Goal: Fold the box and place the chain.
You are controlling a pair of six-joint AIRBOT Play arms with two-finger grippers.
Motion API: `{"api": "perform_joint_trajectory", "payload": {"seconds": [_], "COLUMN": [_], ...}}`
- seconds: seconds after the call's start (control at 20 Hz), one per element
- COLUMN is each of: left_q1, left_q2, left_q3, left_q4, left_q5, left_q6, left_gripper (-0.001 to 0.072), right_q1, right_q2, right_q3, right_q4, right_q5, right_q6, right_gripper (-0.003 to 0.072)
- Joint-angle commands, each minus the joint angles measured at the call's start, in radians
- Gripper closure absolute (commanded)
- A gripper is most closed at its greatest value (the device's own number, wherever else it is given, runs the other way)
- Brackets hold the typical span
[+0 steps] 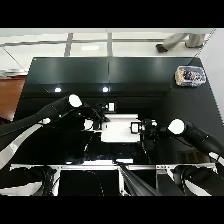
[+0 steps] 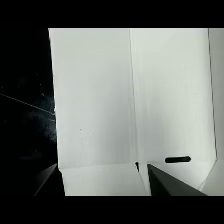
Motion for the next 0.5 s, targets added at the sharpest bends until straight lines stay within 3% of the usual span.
{"api": "perform_joint_trajectory", "payload": {"seconds": [0.0,0.15,0.45], "left_q1": [0.0,0.0,0.0], "left_q2": [-0.001,-0.001,-0.001], "left_q3": [0.0,0.0,0.0], "left_q4": [0.0,0.0,0.0], "left_q5": [0.0,-0.003,-0.006], "left_q6": [-0.002,-0.002,-0.002], "left_gripper": [0.068,0.068,0.068], "right_q1": [0.01,0.011,-0.038], "right_q2": [-0.02,-0.026,0.016], "right_q3": [0.0,0.002,0.065], "right_q4": [0.028,0.079,0.023], "right_q5": [-0.008,-0.019,0.002], "right_q6": [-0.017,-0.017,0.023], "right_gripper": [0.0054,0.0054,0.0055]}}
